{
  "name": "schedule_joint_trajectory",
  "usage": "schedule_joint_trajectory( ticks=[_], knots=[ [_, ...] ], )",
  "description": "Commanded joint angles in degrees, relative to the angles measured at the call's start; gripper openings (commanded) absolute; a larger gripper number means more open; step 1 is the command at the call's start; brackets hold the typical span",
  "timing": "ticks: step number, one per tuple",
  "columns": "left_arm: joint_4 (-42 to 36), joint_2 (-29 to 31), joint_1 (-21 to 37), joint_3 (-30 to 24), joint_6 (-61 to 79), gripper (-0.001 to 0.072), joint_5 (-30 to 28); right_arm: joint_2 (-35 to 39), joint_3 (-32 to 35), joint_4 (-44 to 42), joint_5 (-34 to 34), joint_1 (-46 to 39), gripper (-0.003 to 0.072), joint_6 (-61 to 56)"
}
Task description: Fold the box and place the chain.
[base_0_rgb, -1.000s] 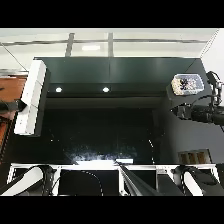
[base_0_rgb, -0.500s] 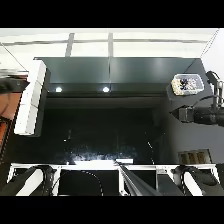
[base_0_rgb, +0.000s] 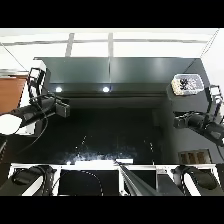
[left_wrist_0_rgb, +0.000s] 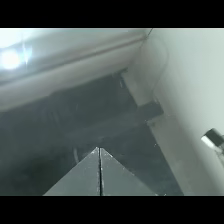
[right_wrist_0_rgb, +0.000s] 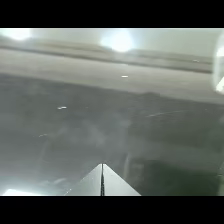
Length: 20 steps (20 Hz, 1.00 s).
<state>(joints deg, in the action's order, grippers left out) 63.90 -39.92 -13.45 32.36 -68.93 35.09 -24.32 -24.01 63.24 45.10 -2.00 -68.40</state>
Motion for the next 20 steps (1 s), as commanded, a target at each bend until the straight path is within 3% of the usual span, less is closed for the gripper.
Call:
schedule_joint_trajectory(
  ticks=[1,20],
  knots=[
    [1.81,0.94,0.42,-4.35,-3.32,0.0028,-3.3,0.61,5.27,2.19,-10.67,0.44,0.0006,0.02],
    [1.6,0.92,0.7,-4.33,-3.32,0.0028,-2.1,0.61,5.27,1.11,-10.38,0.44,0.0006,0.02]
  ],
)
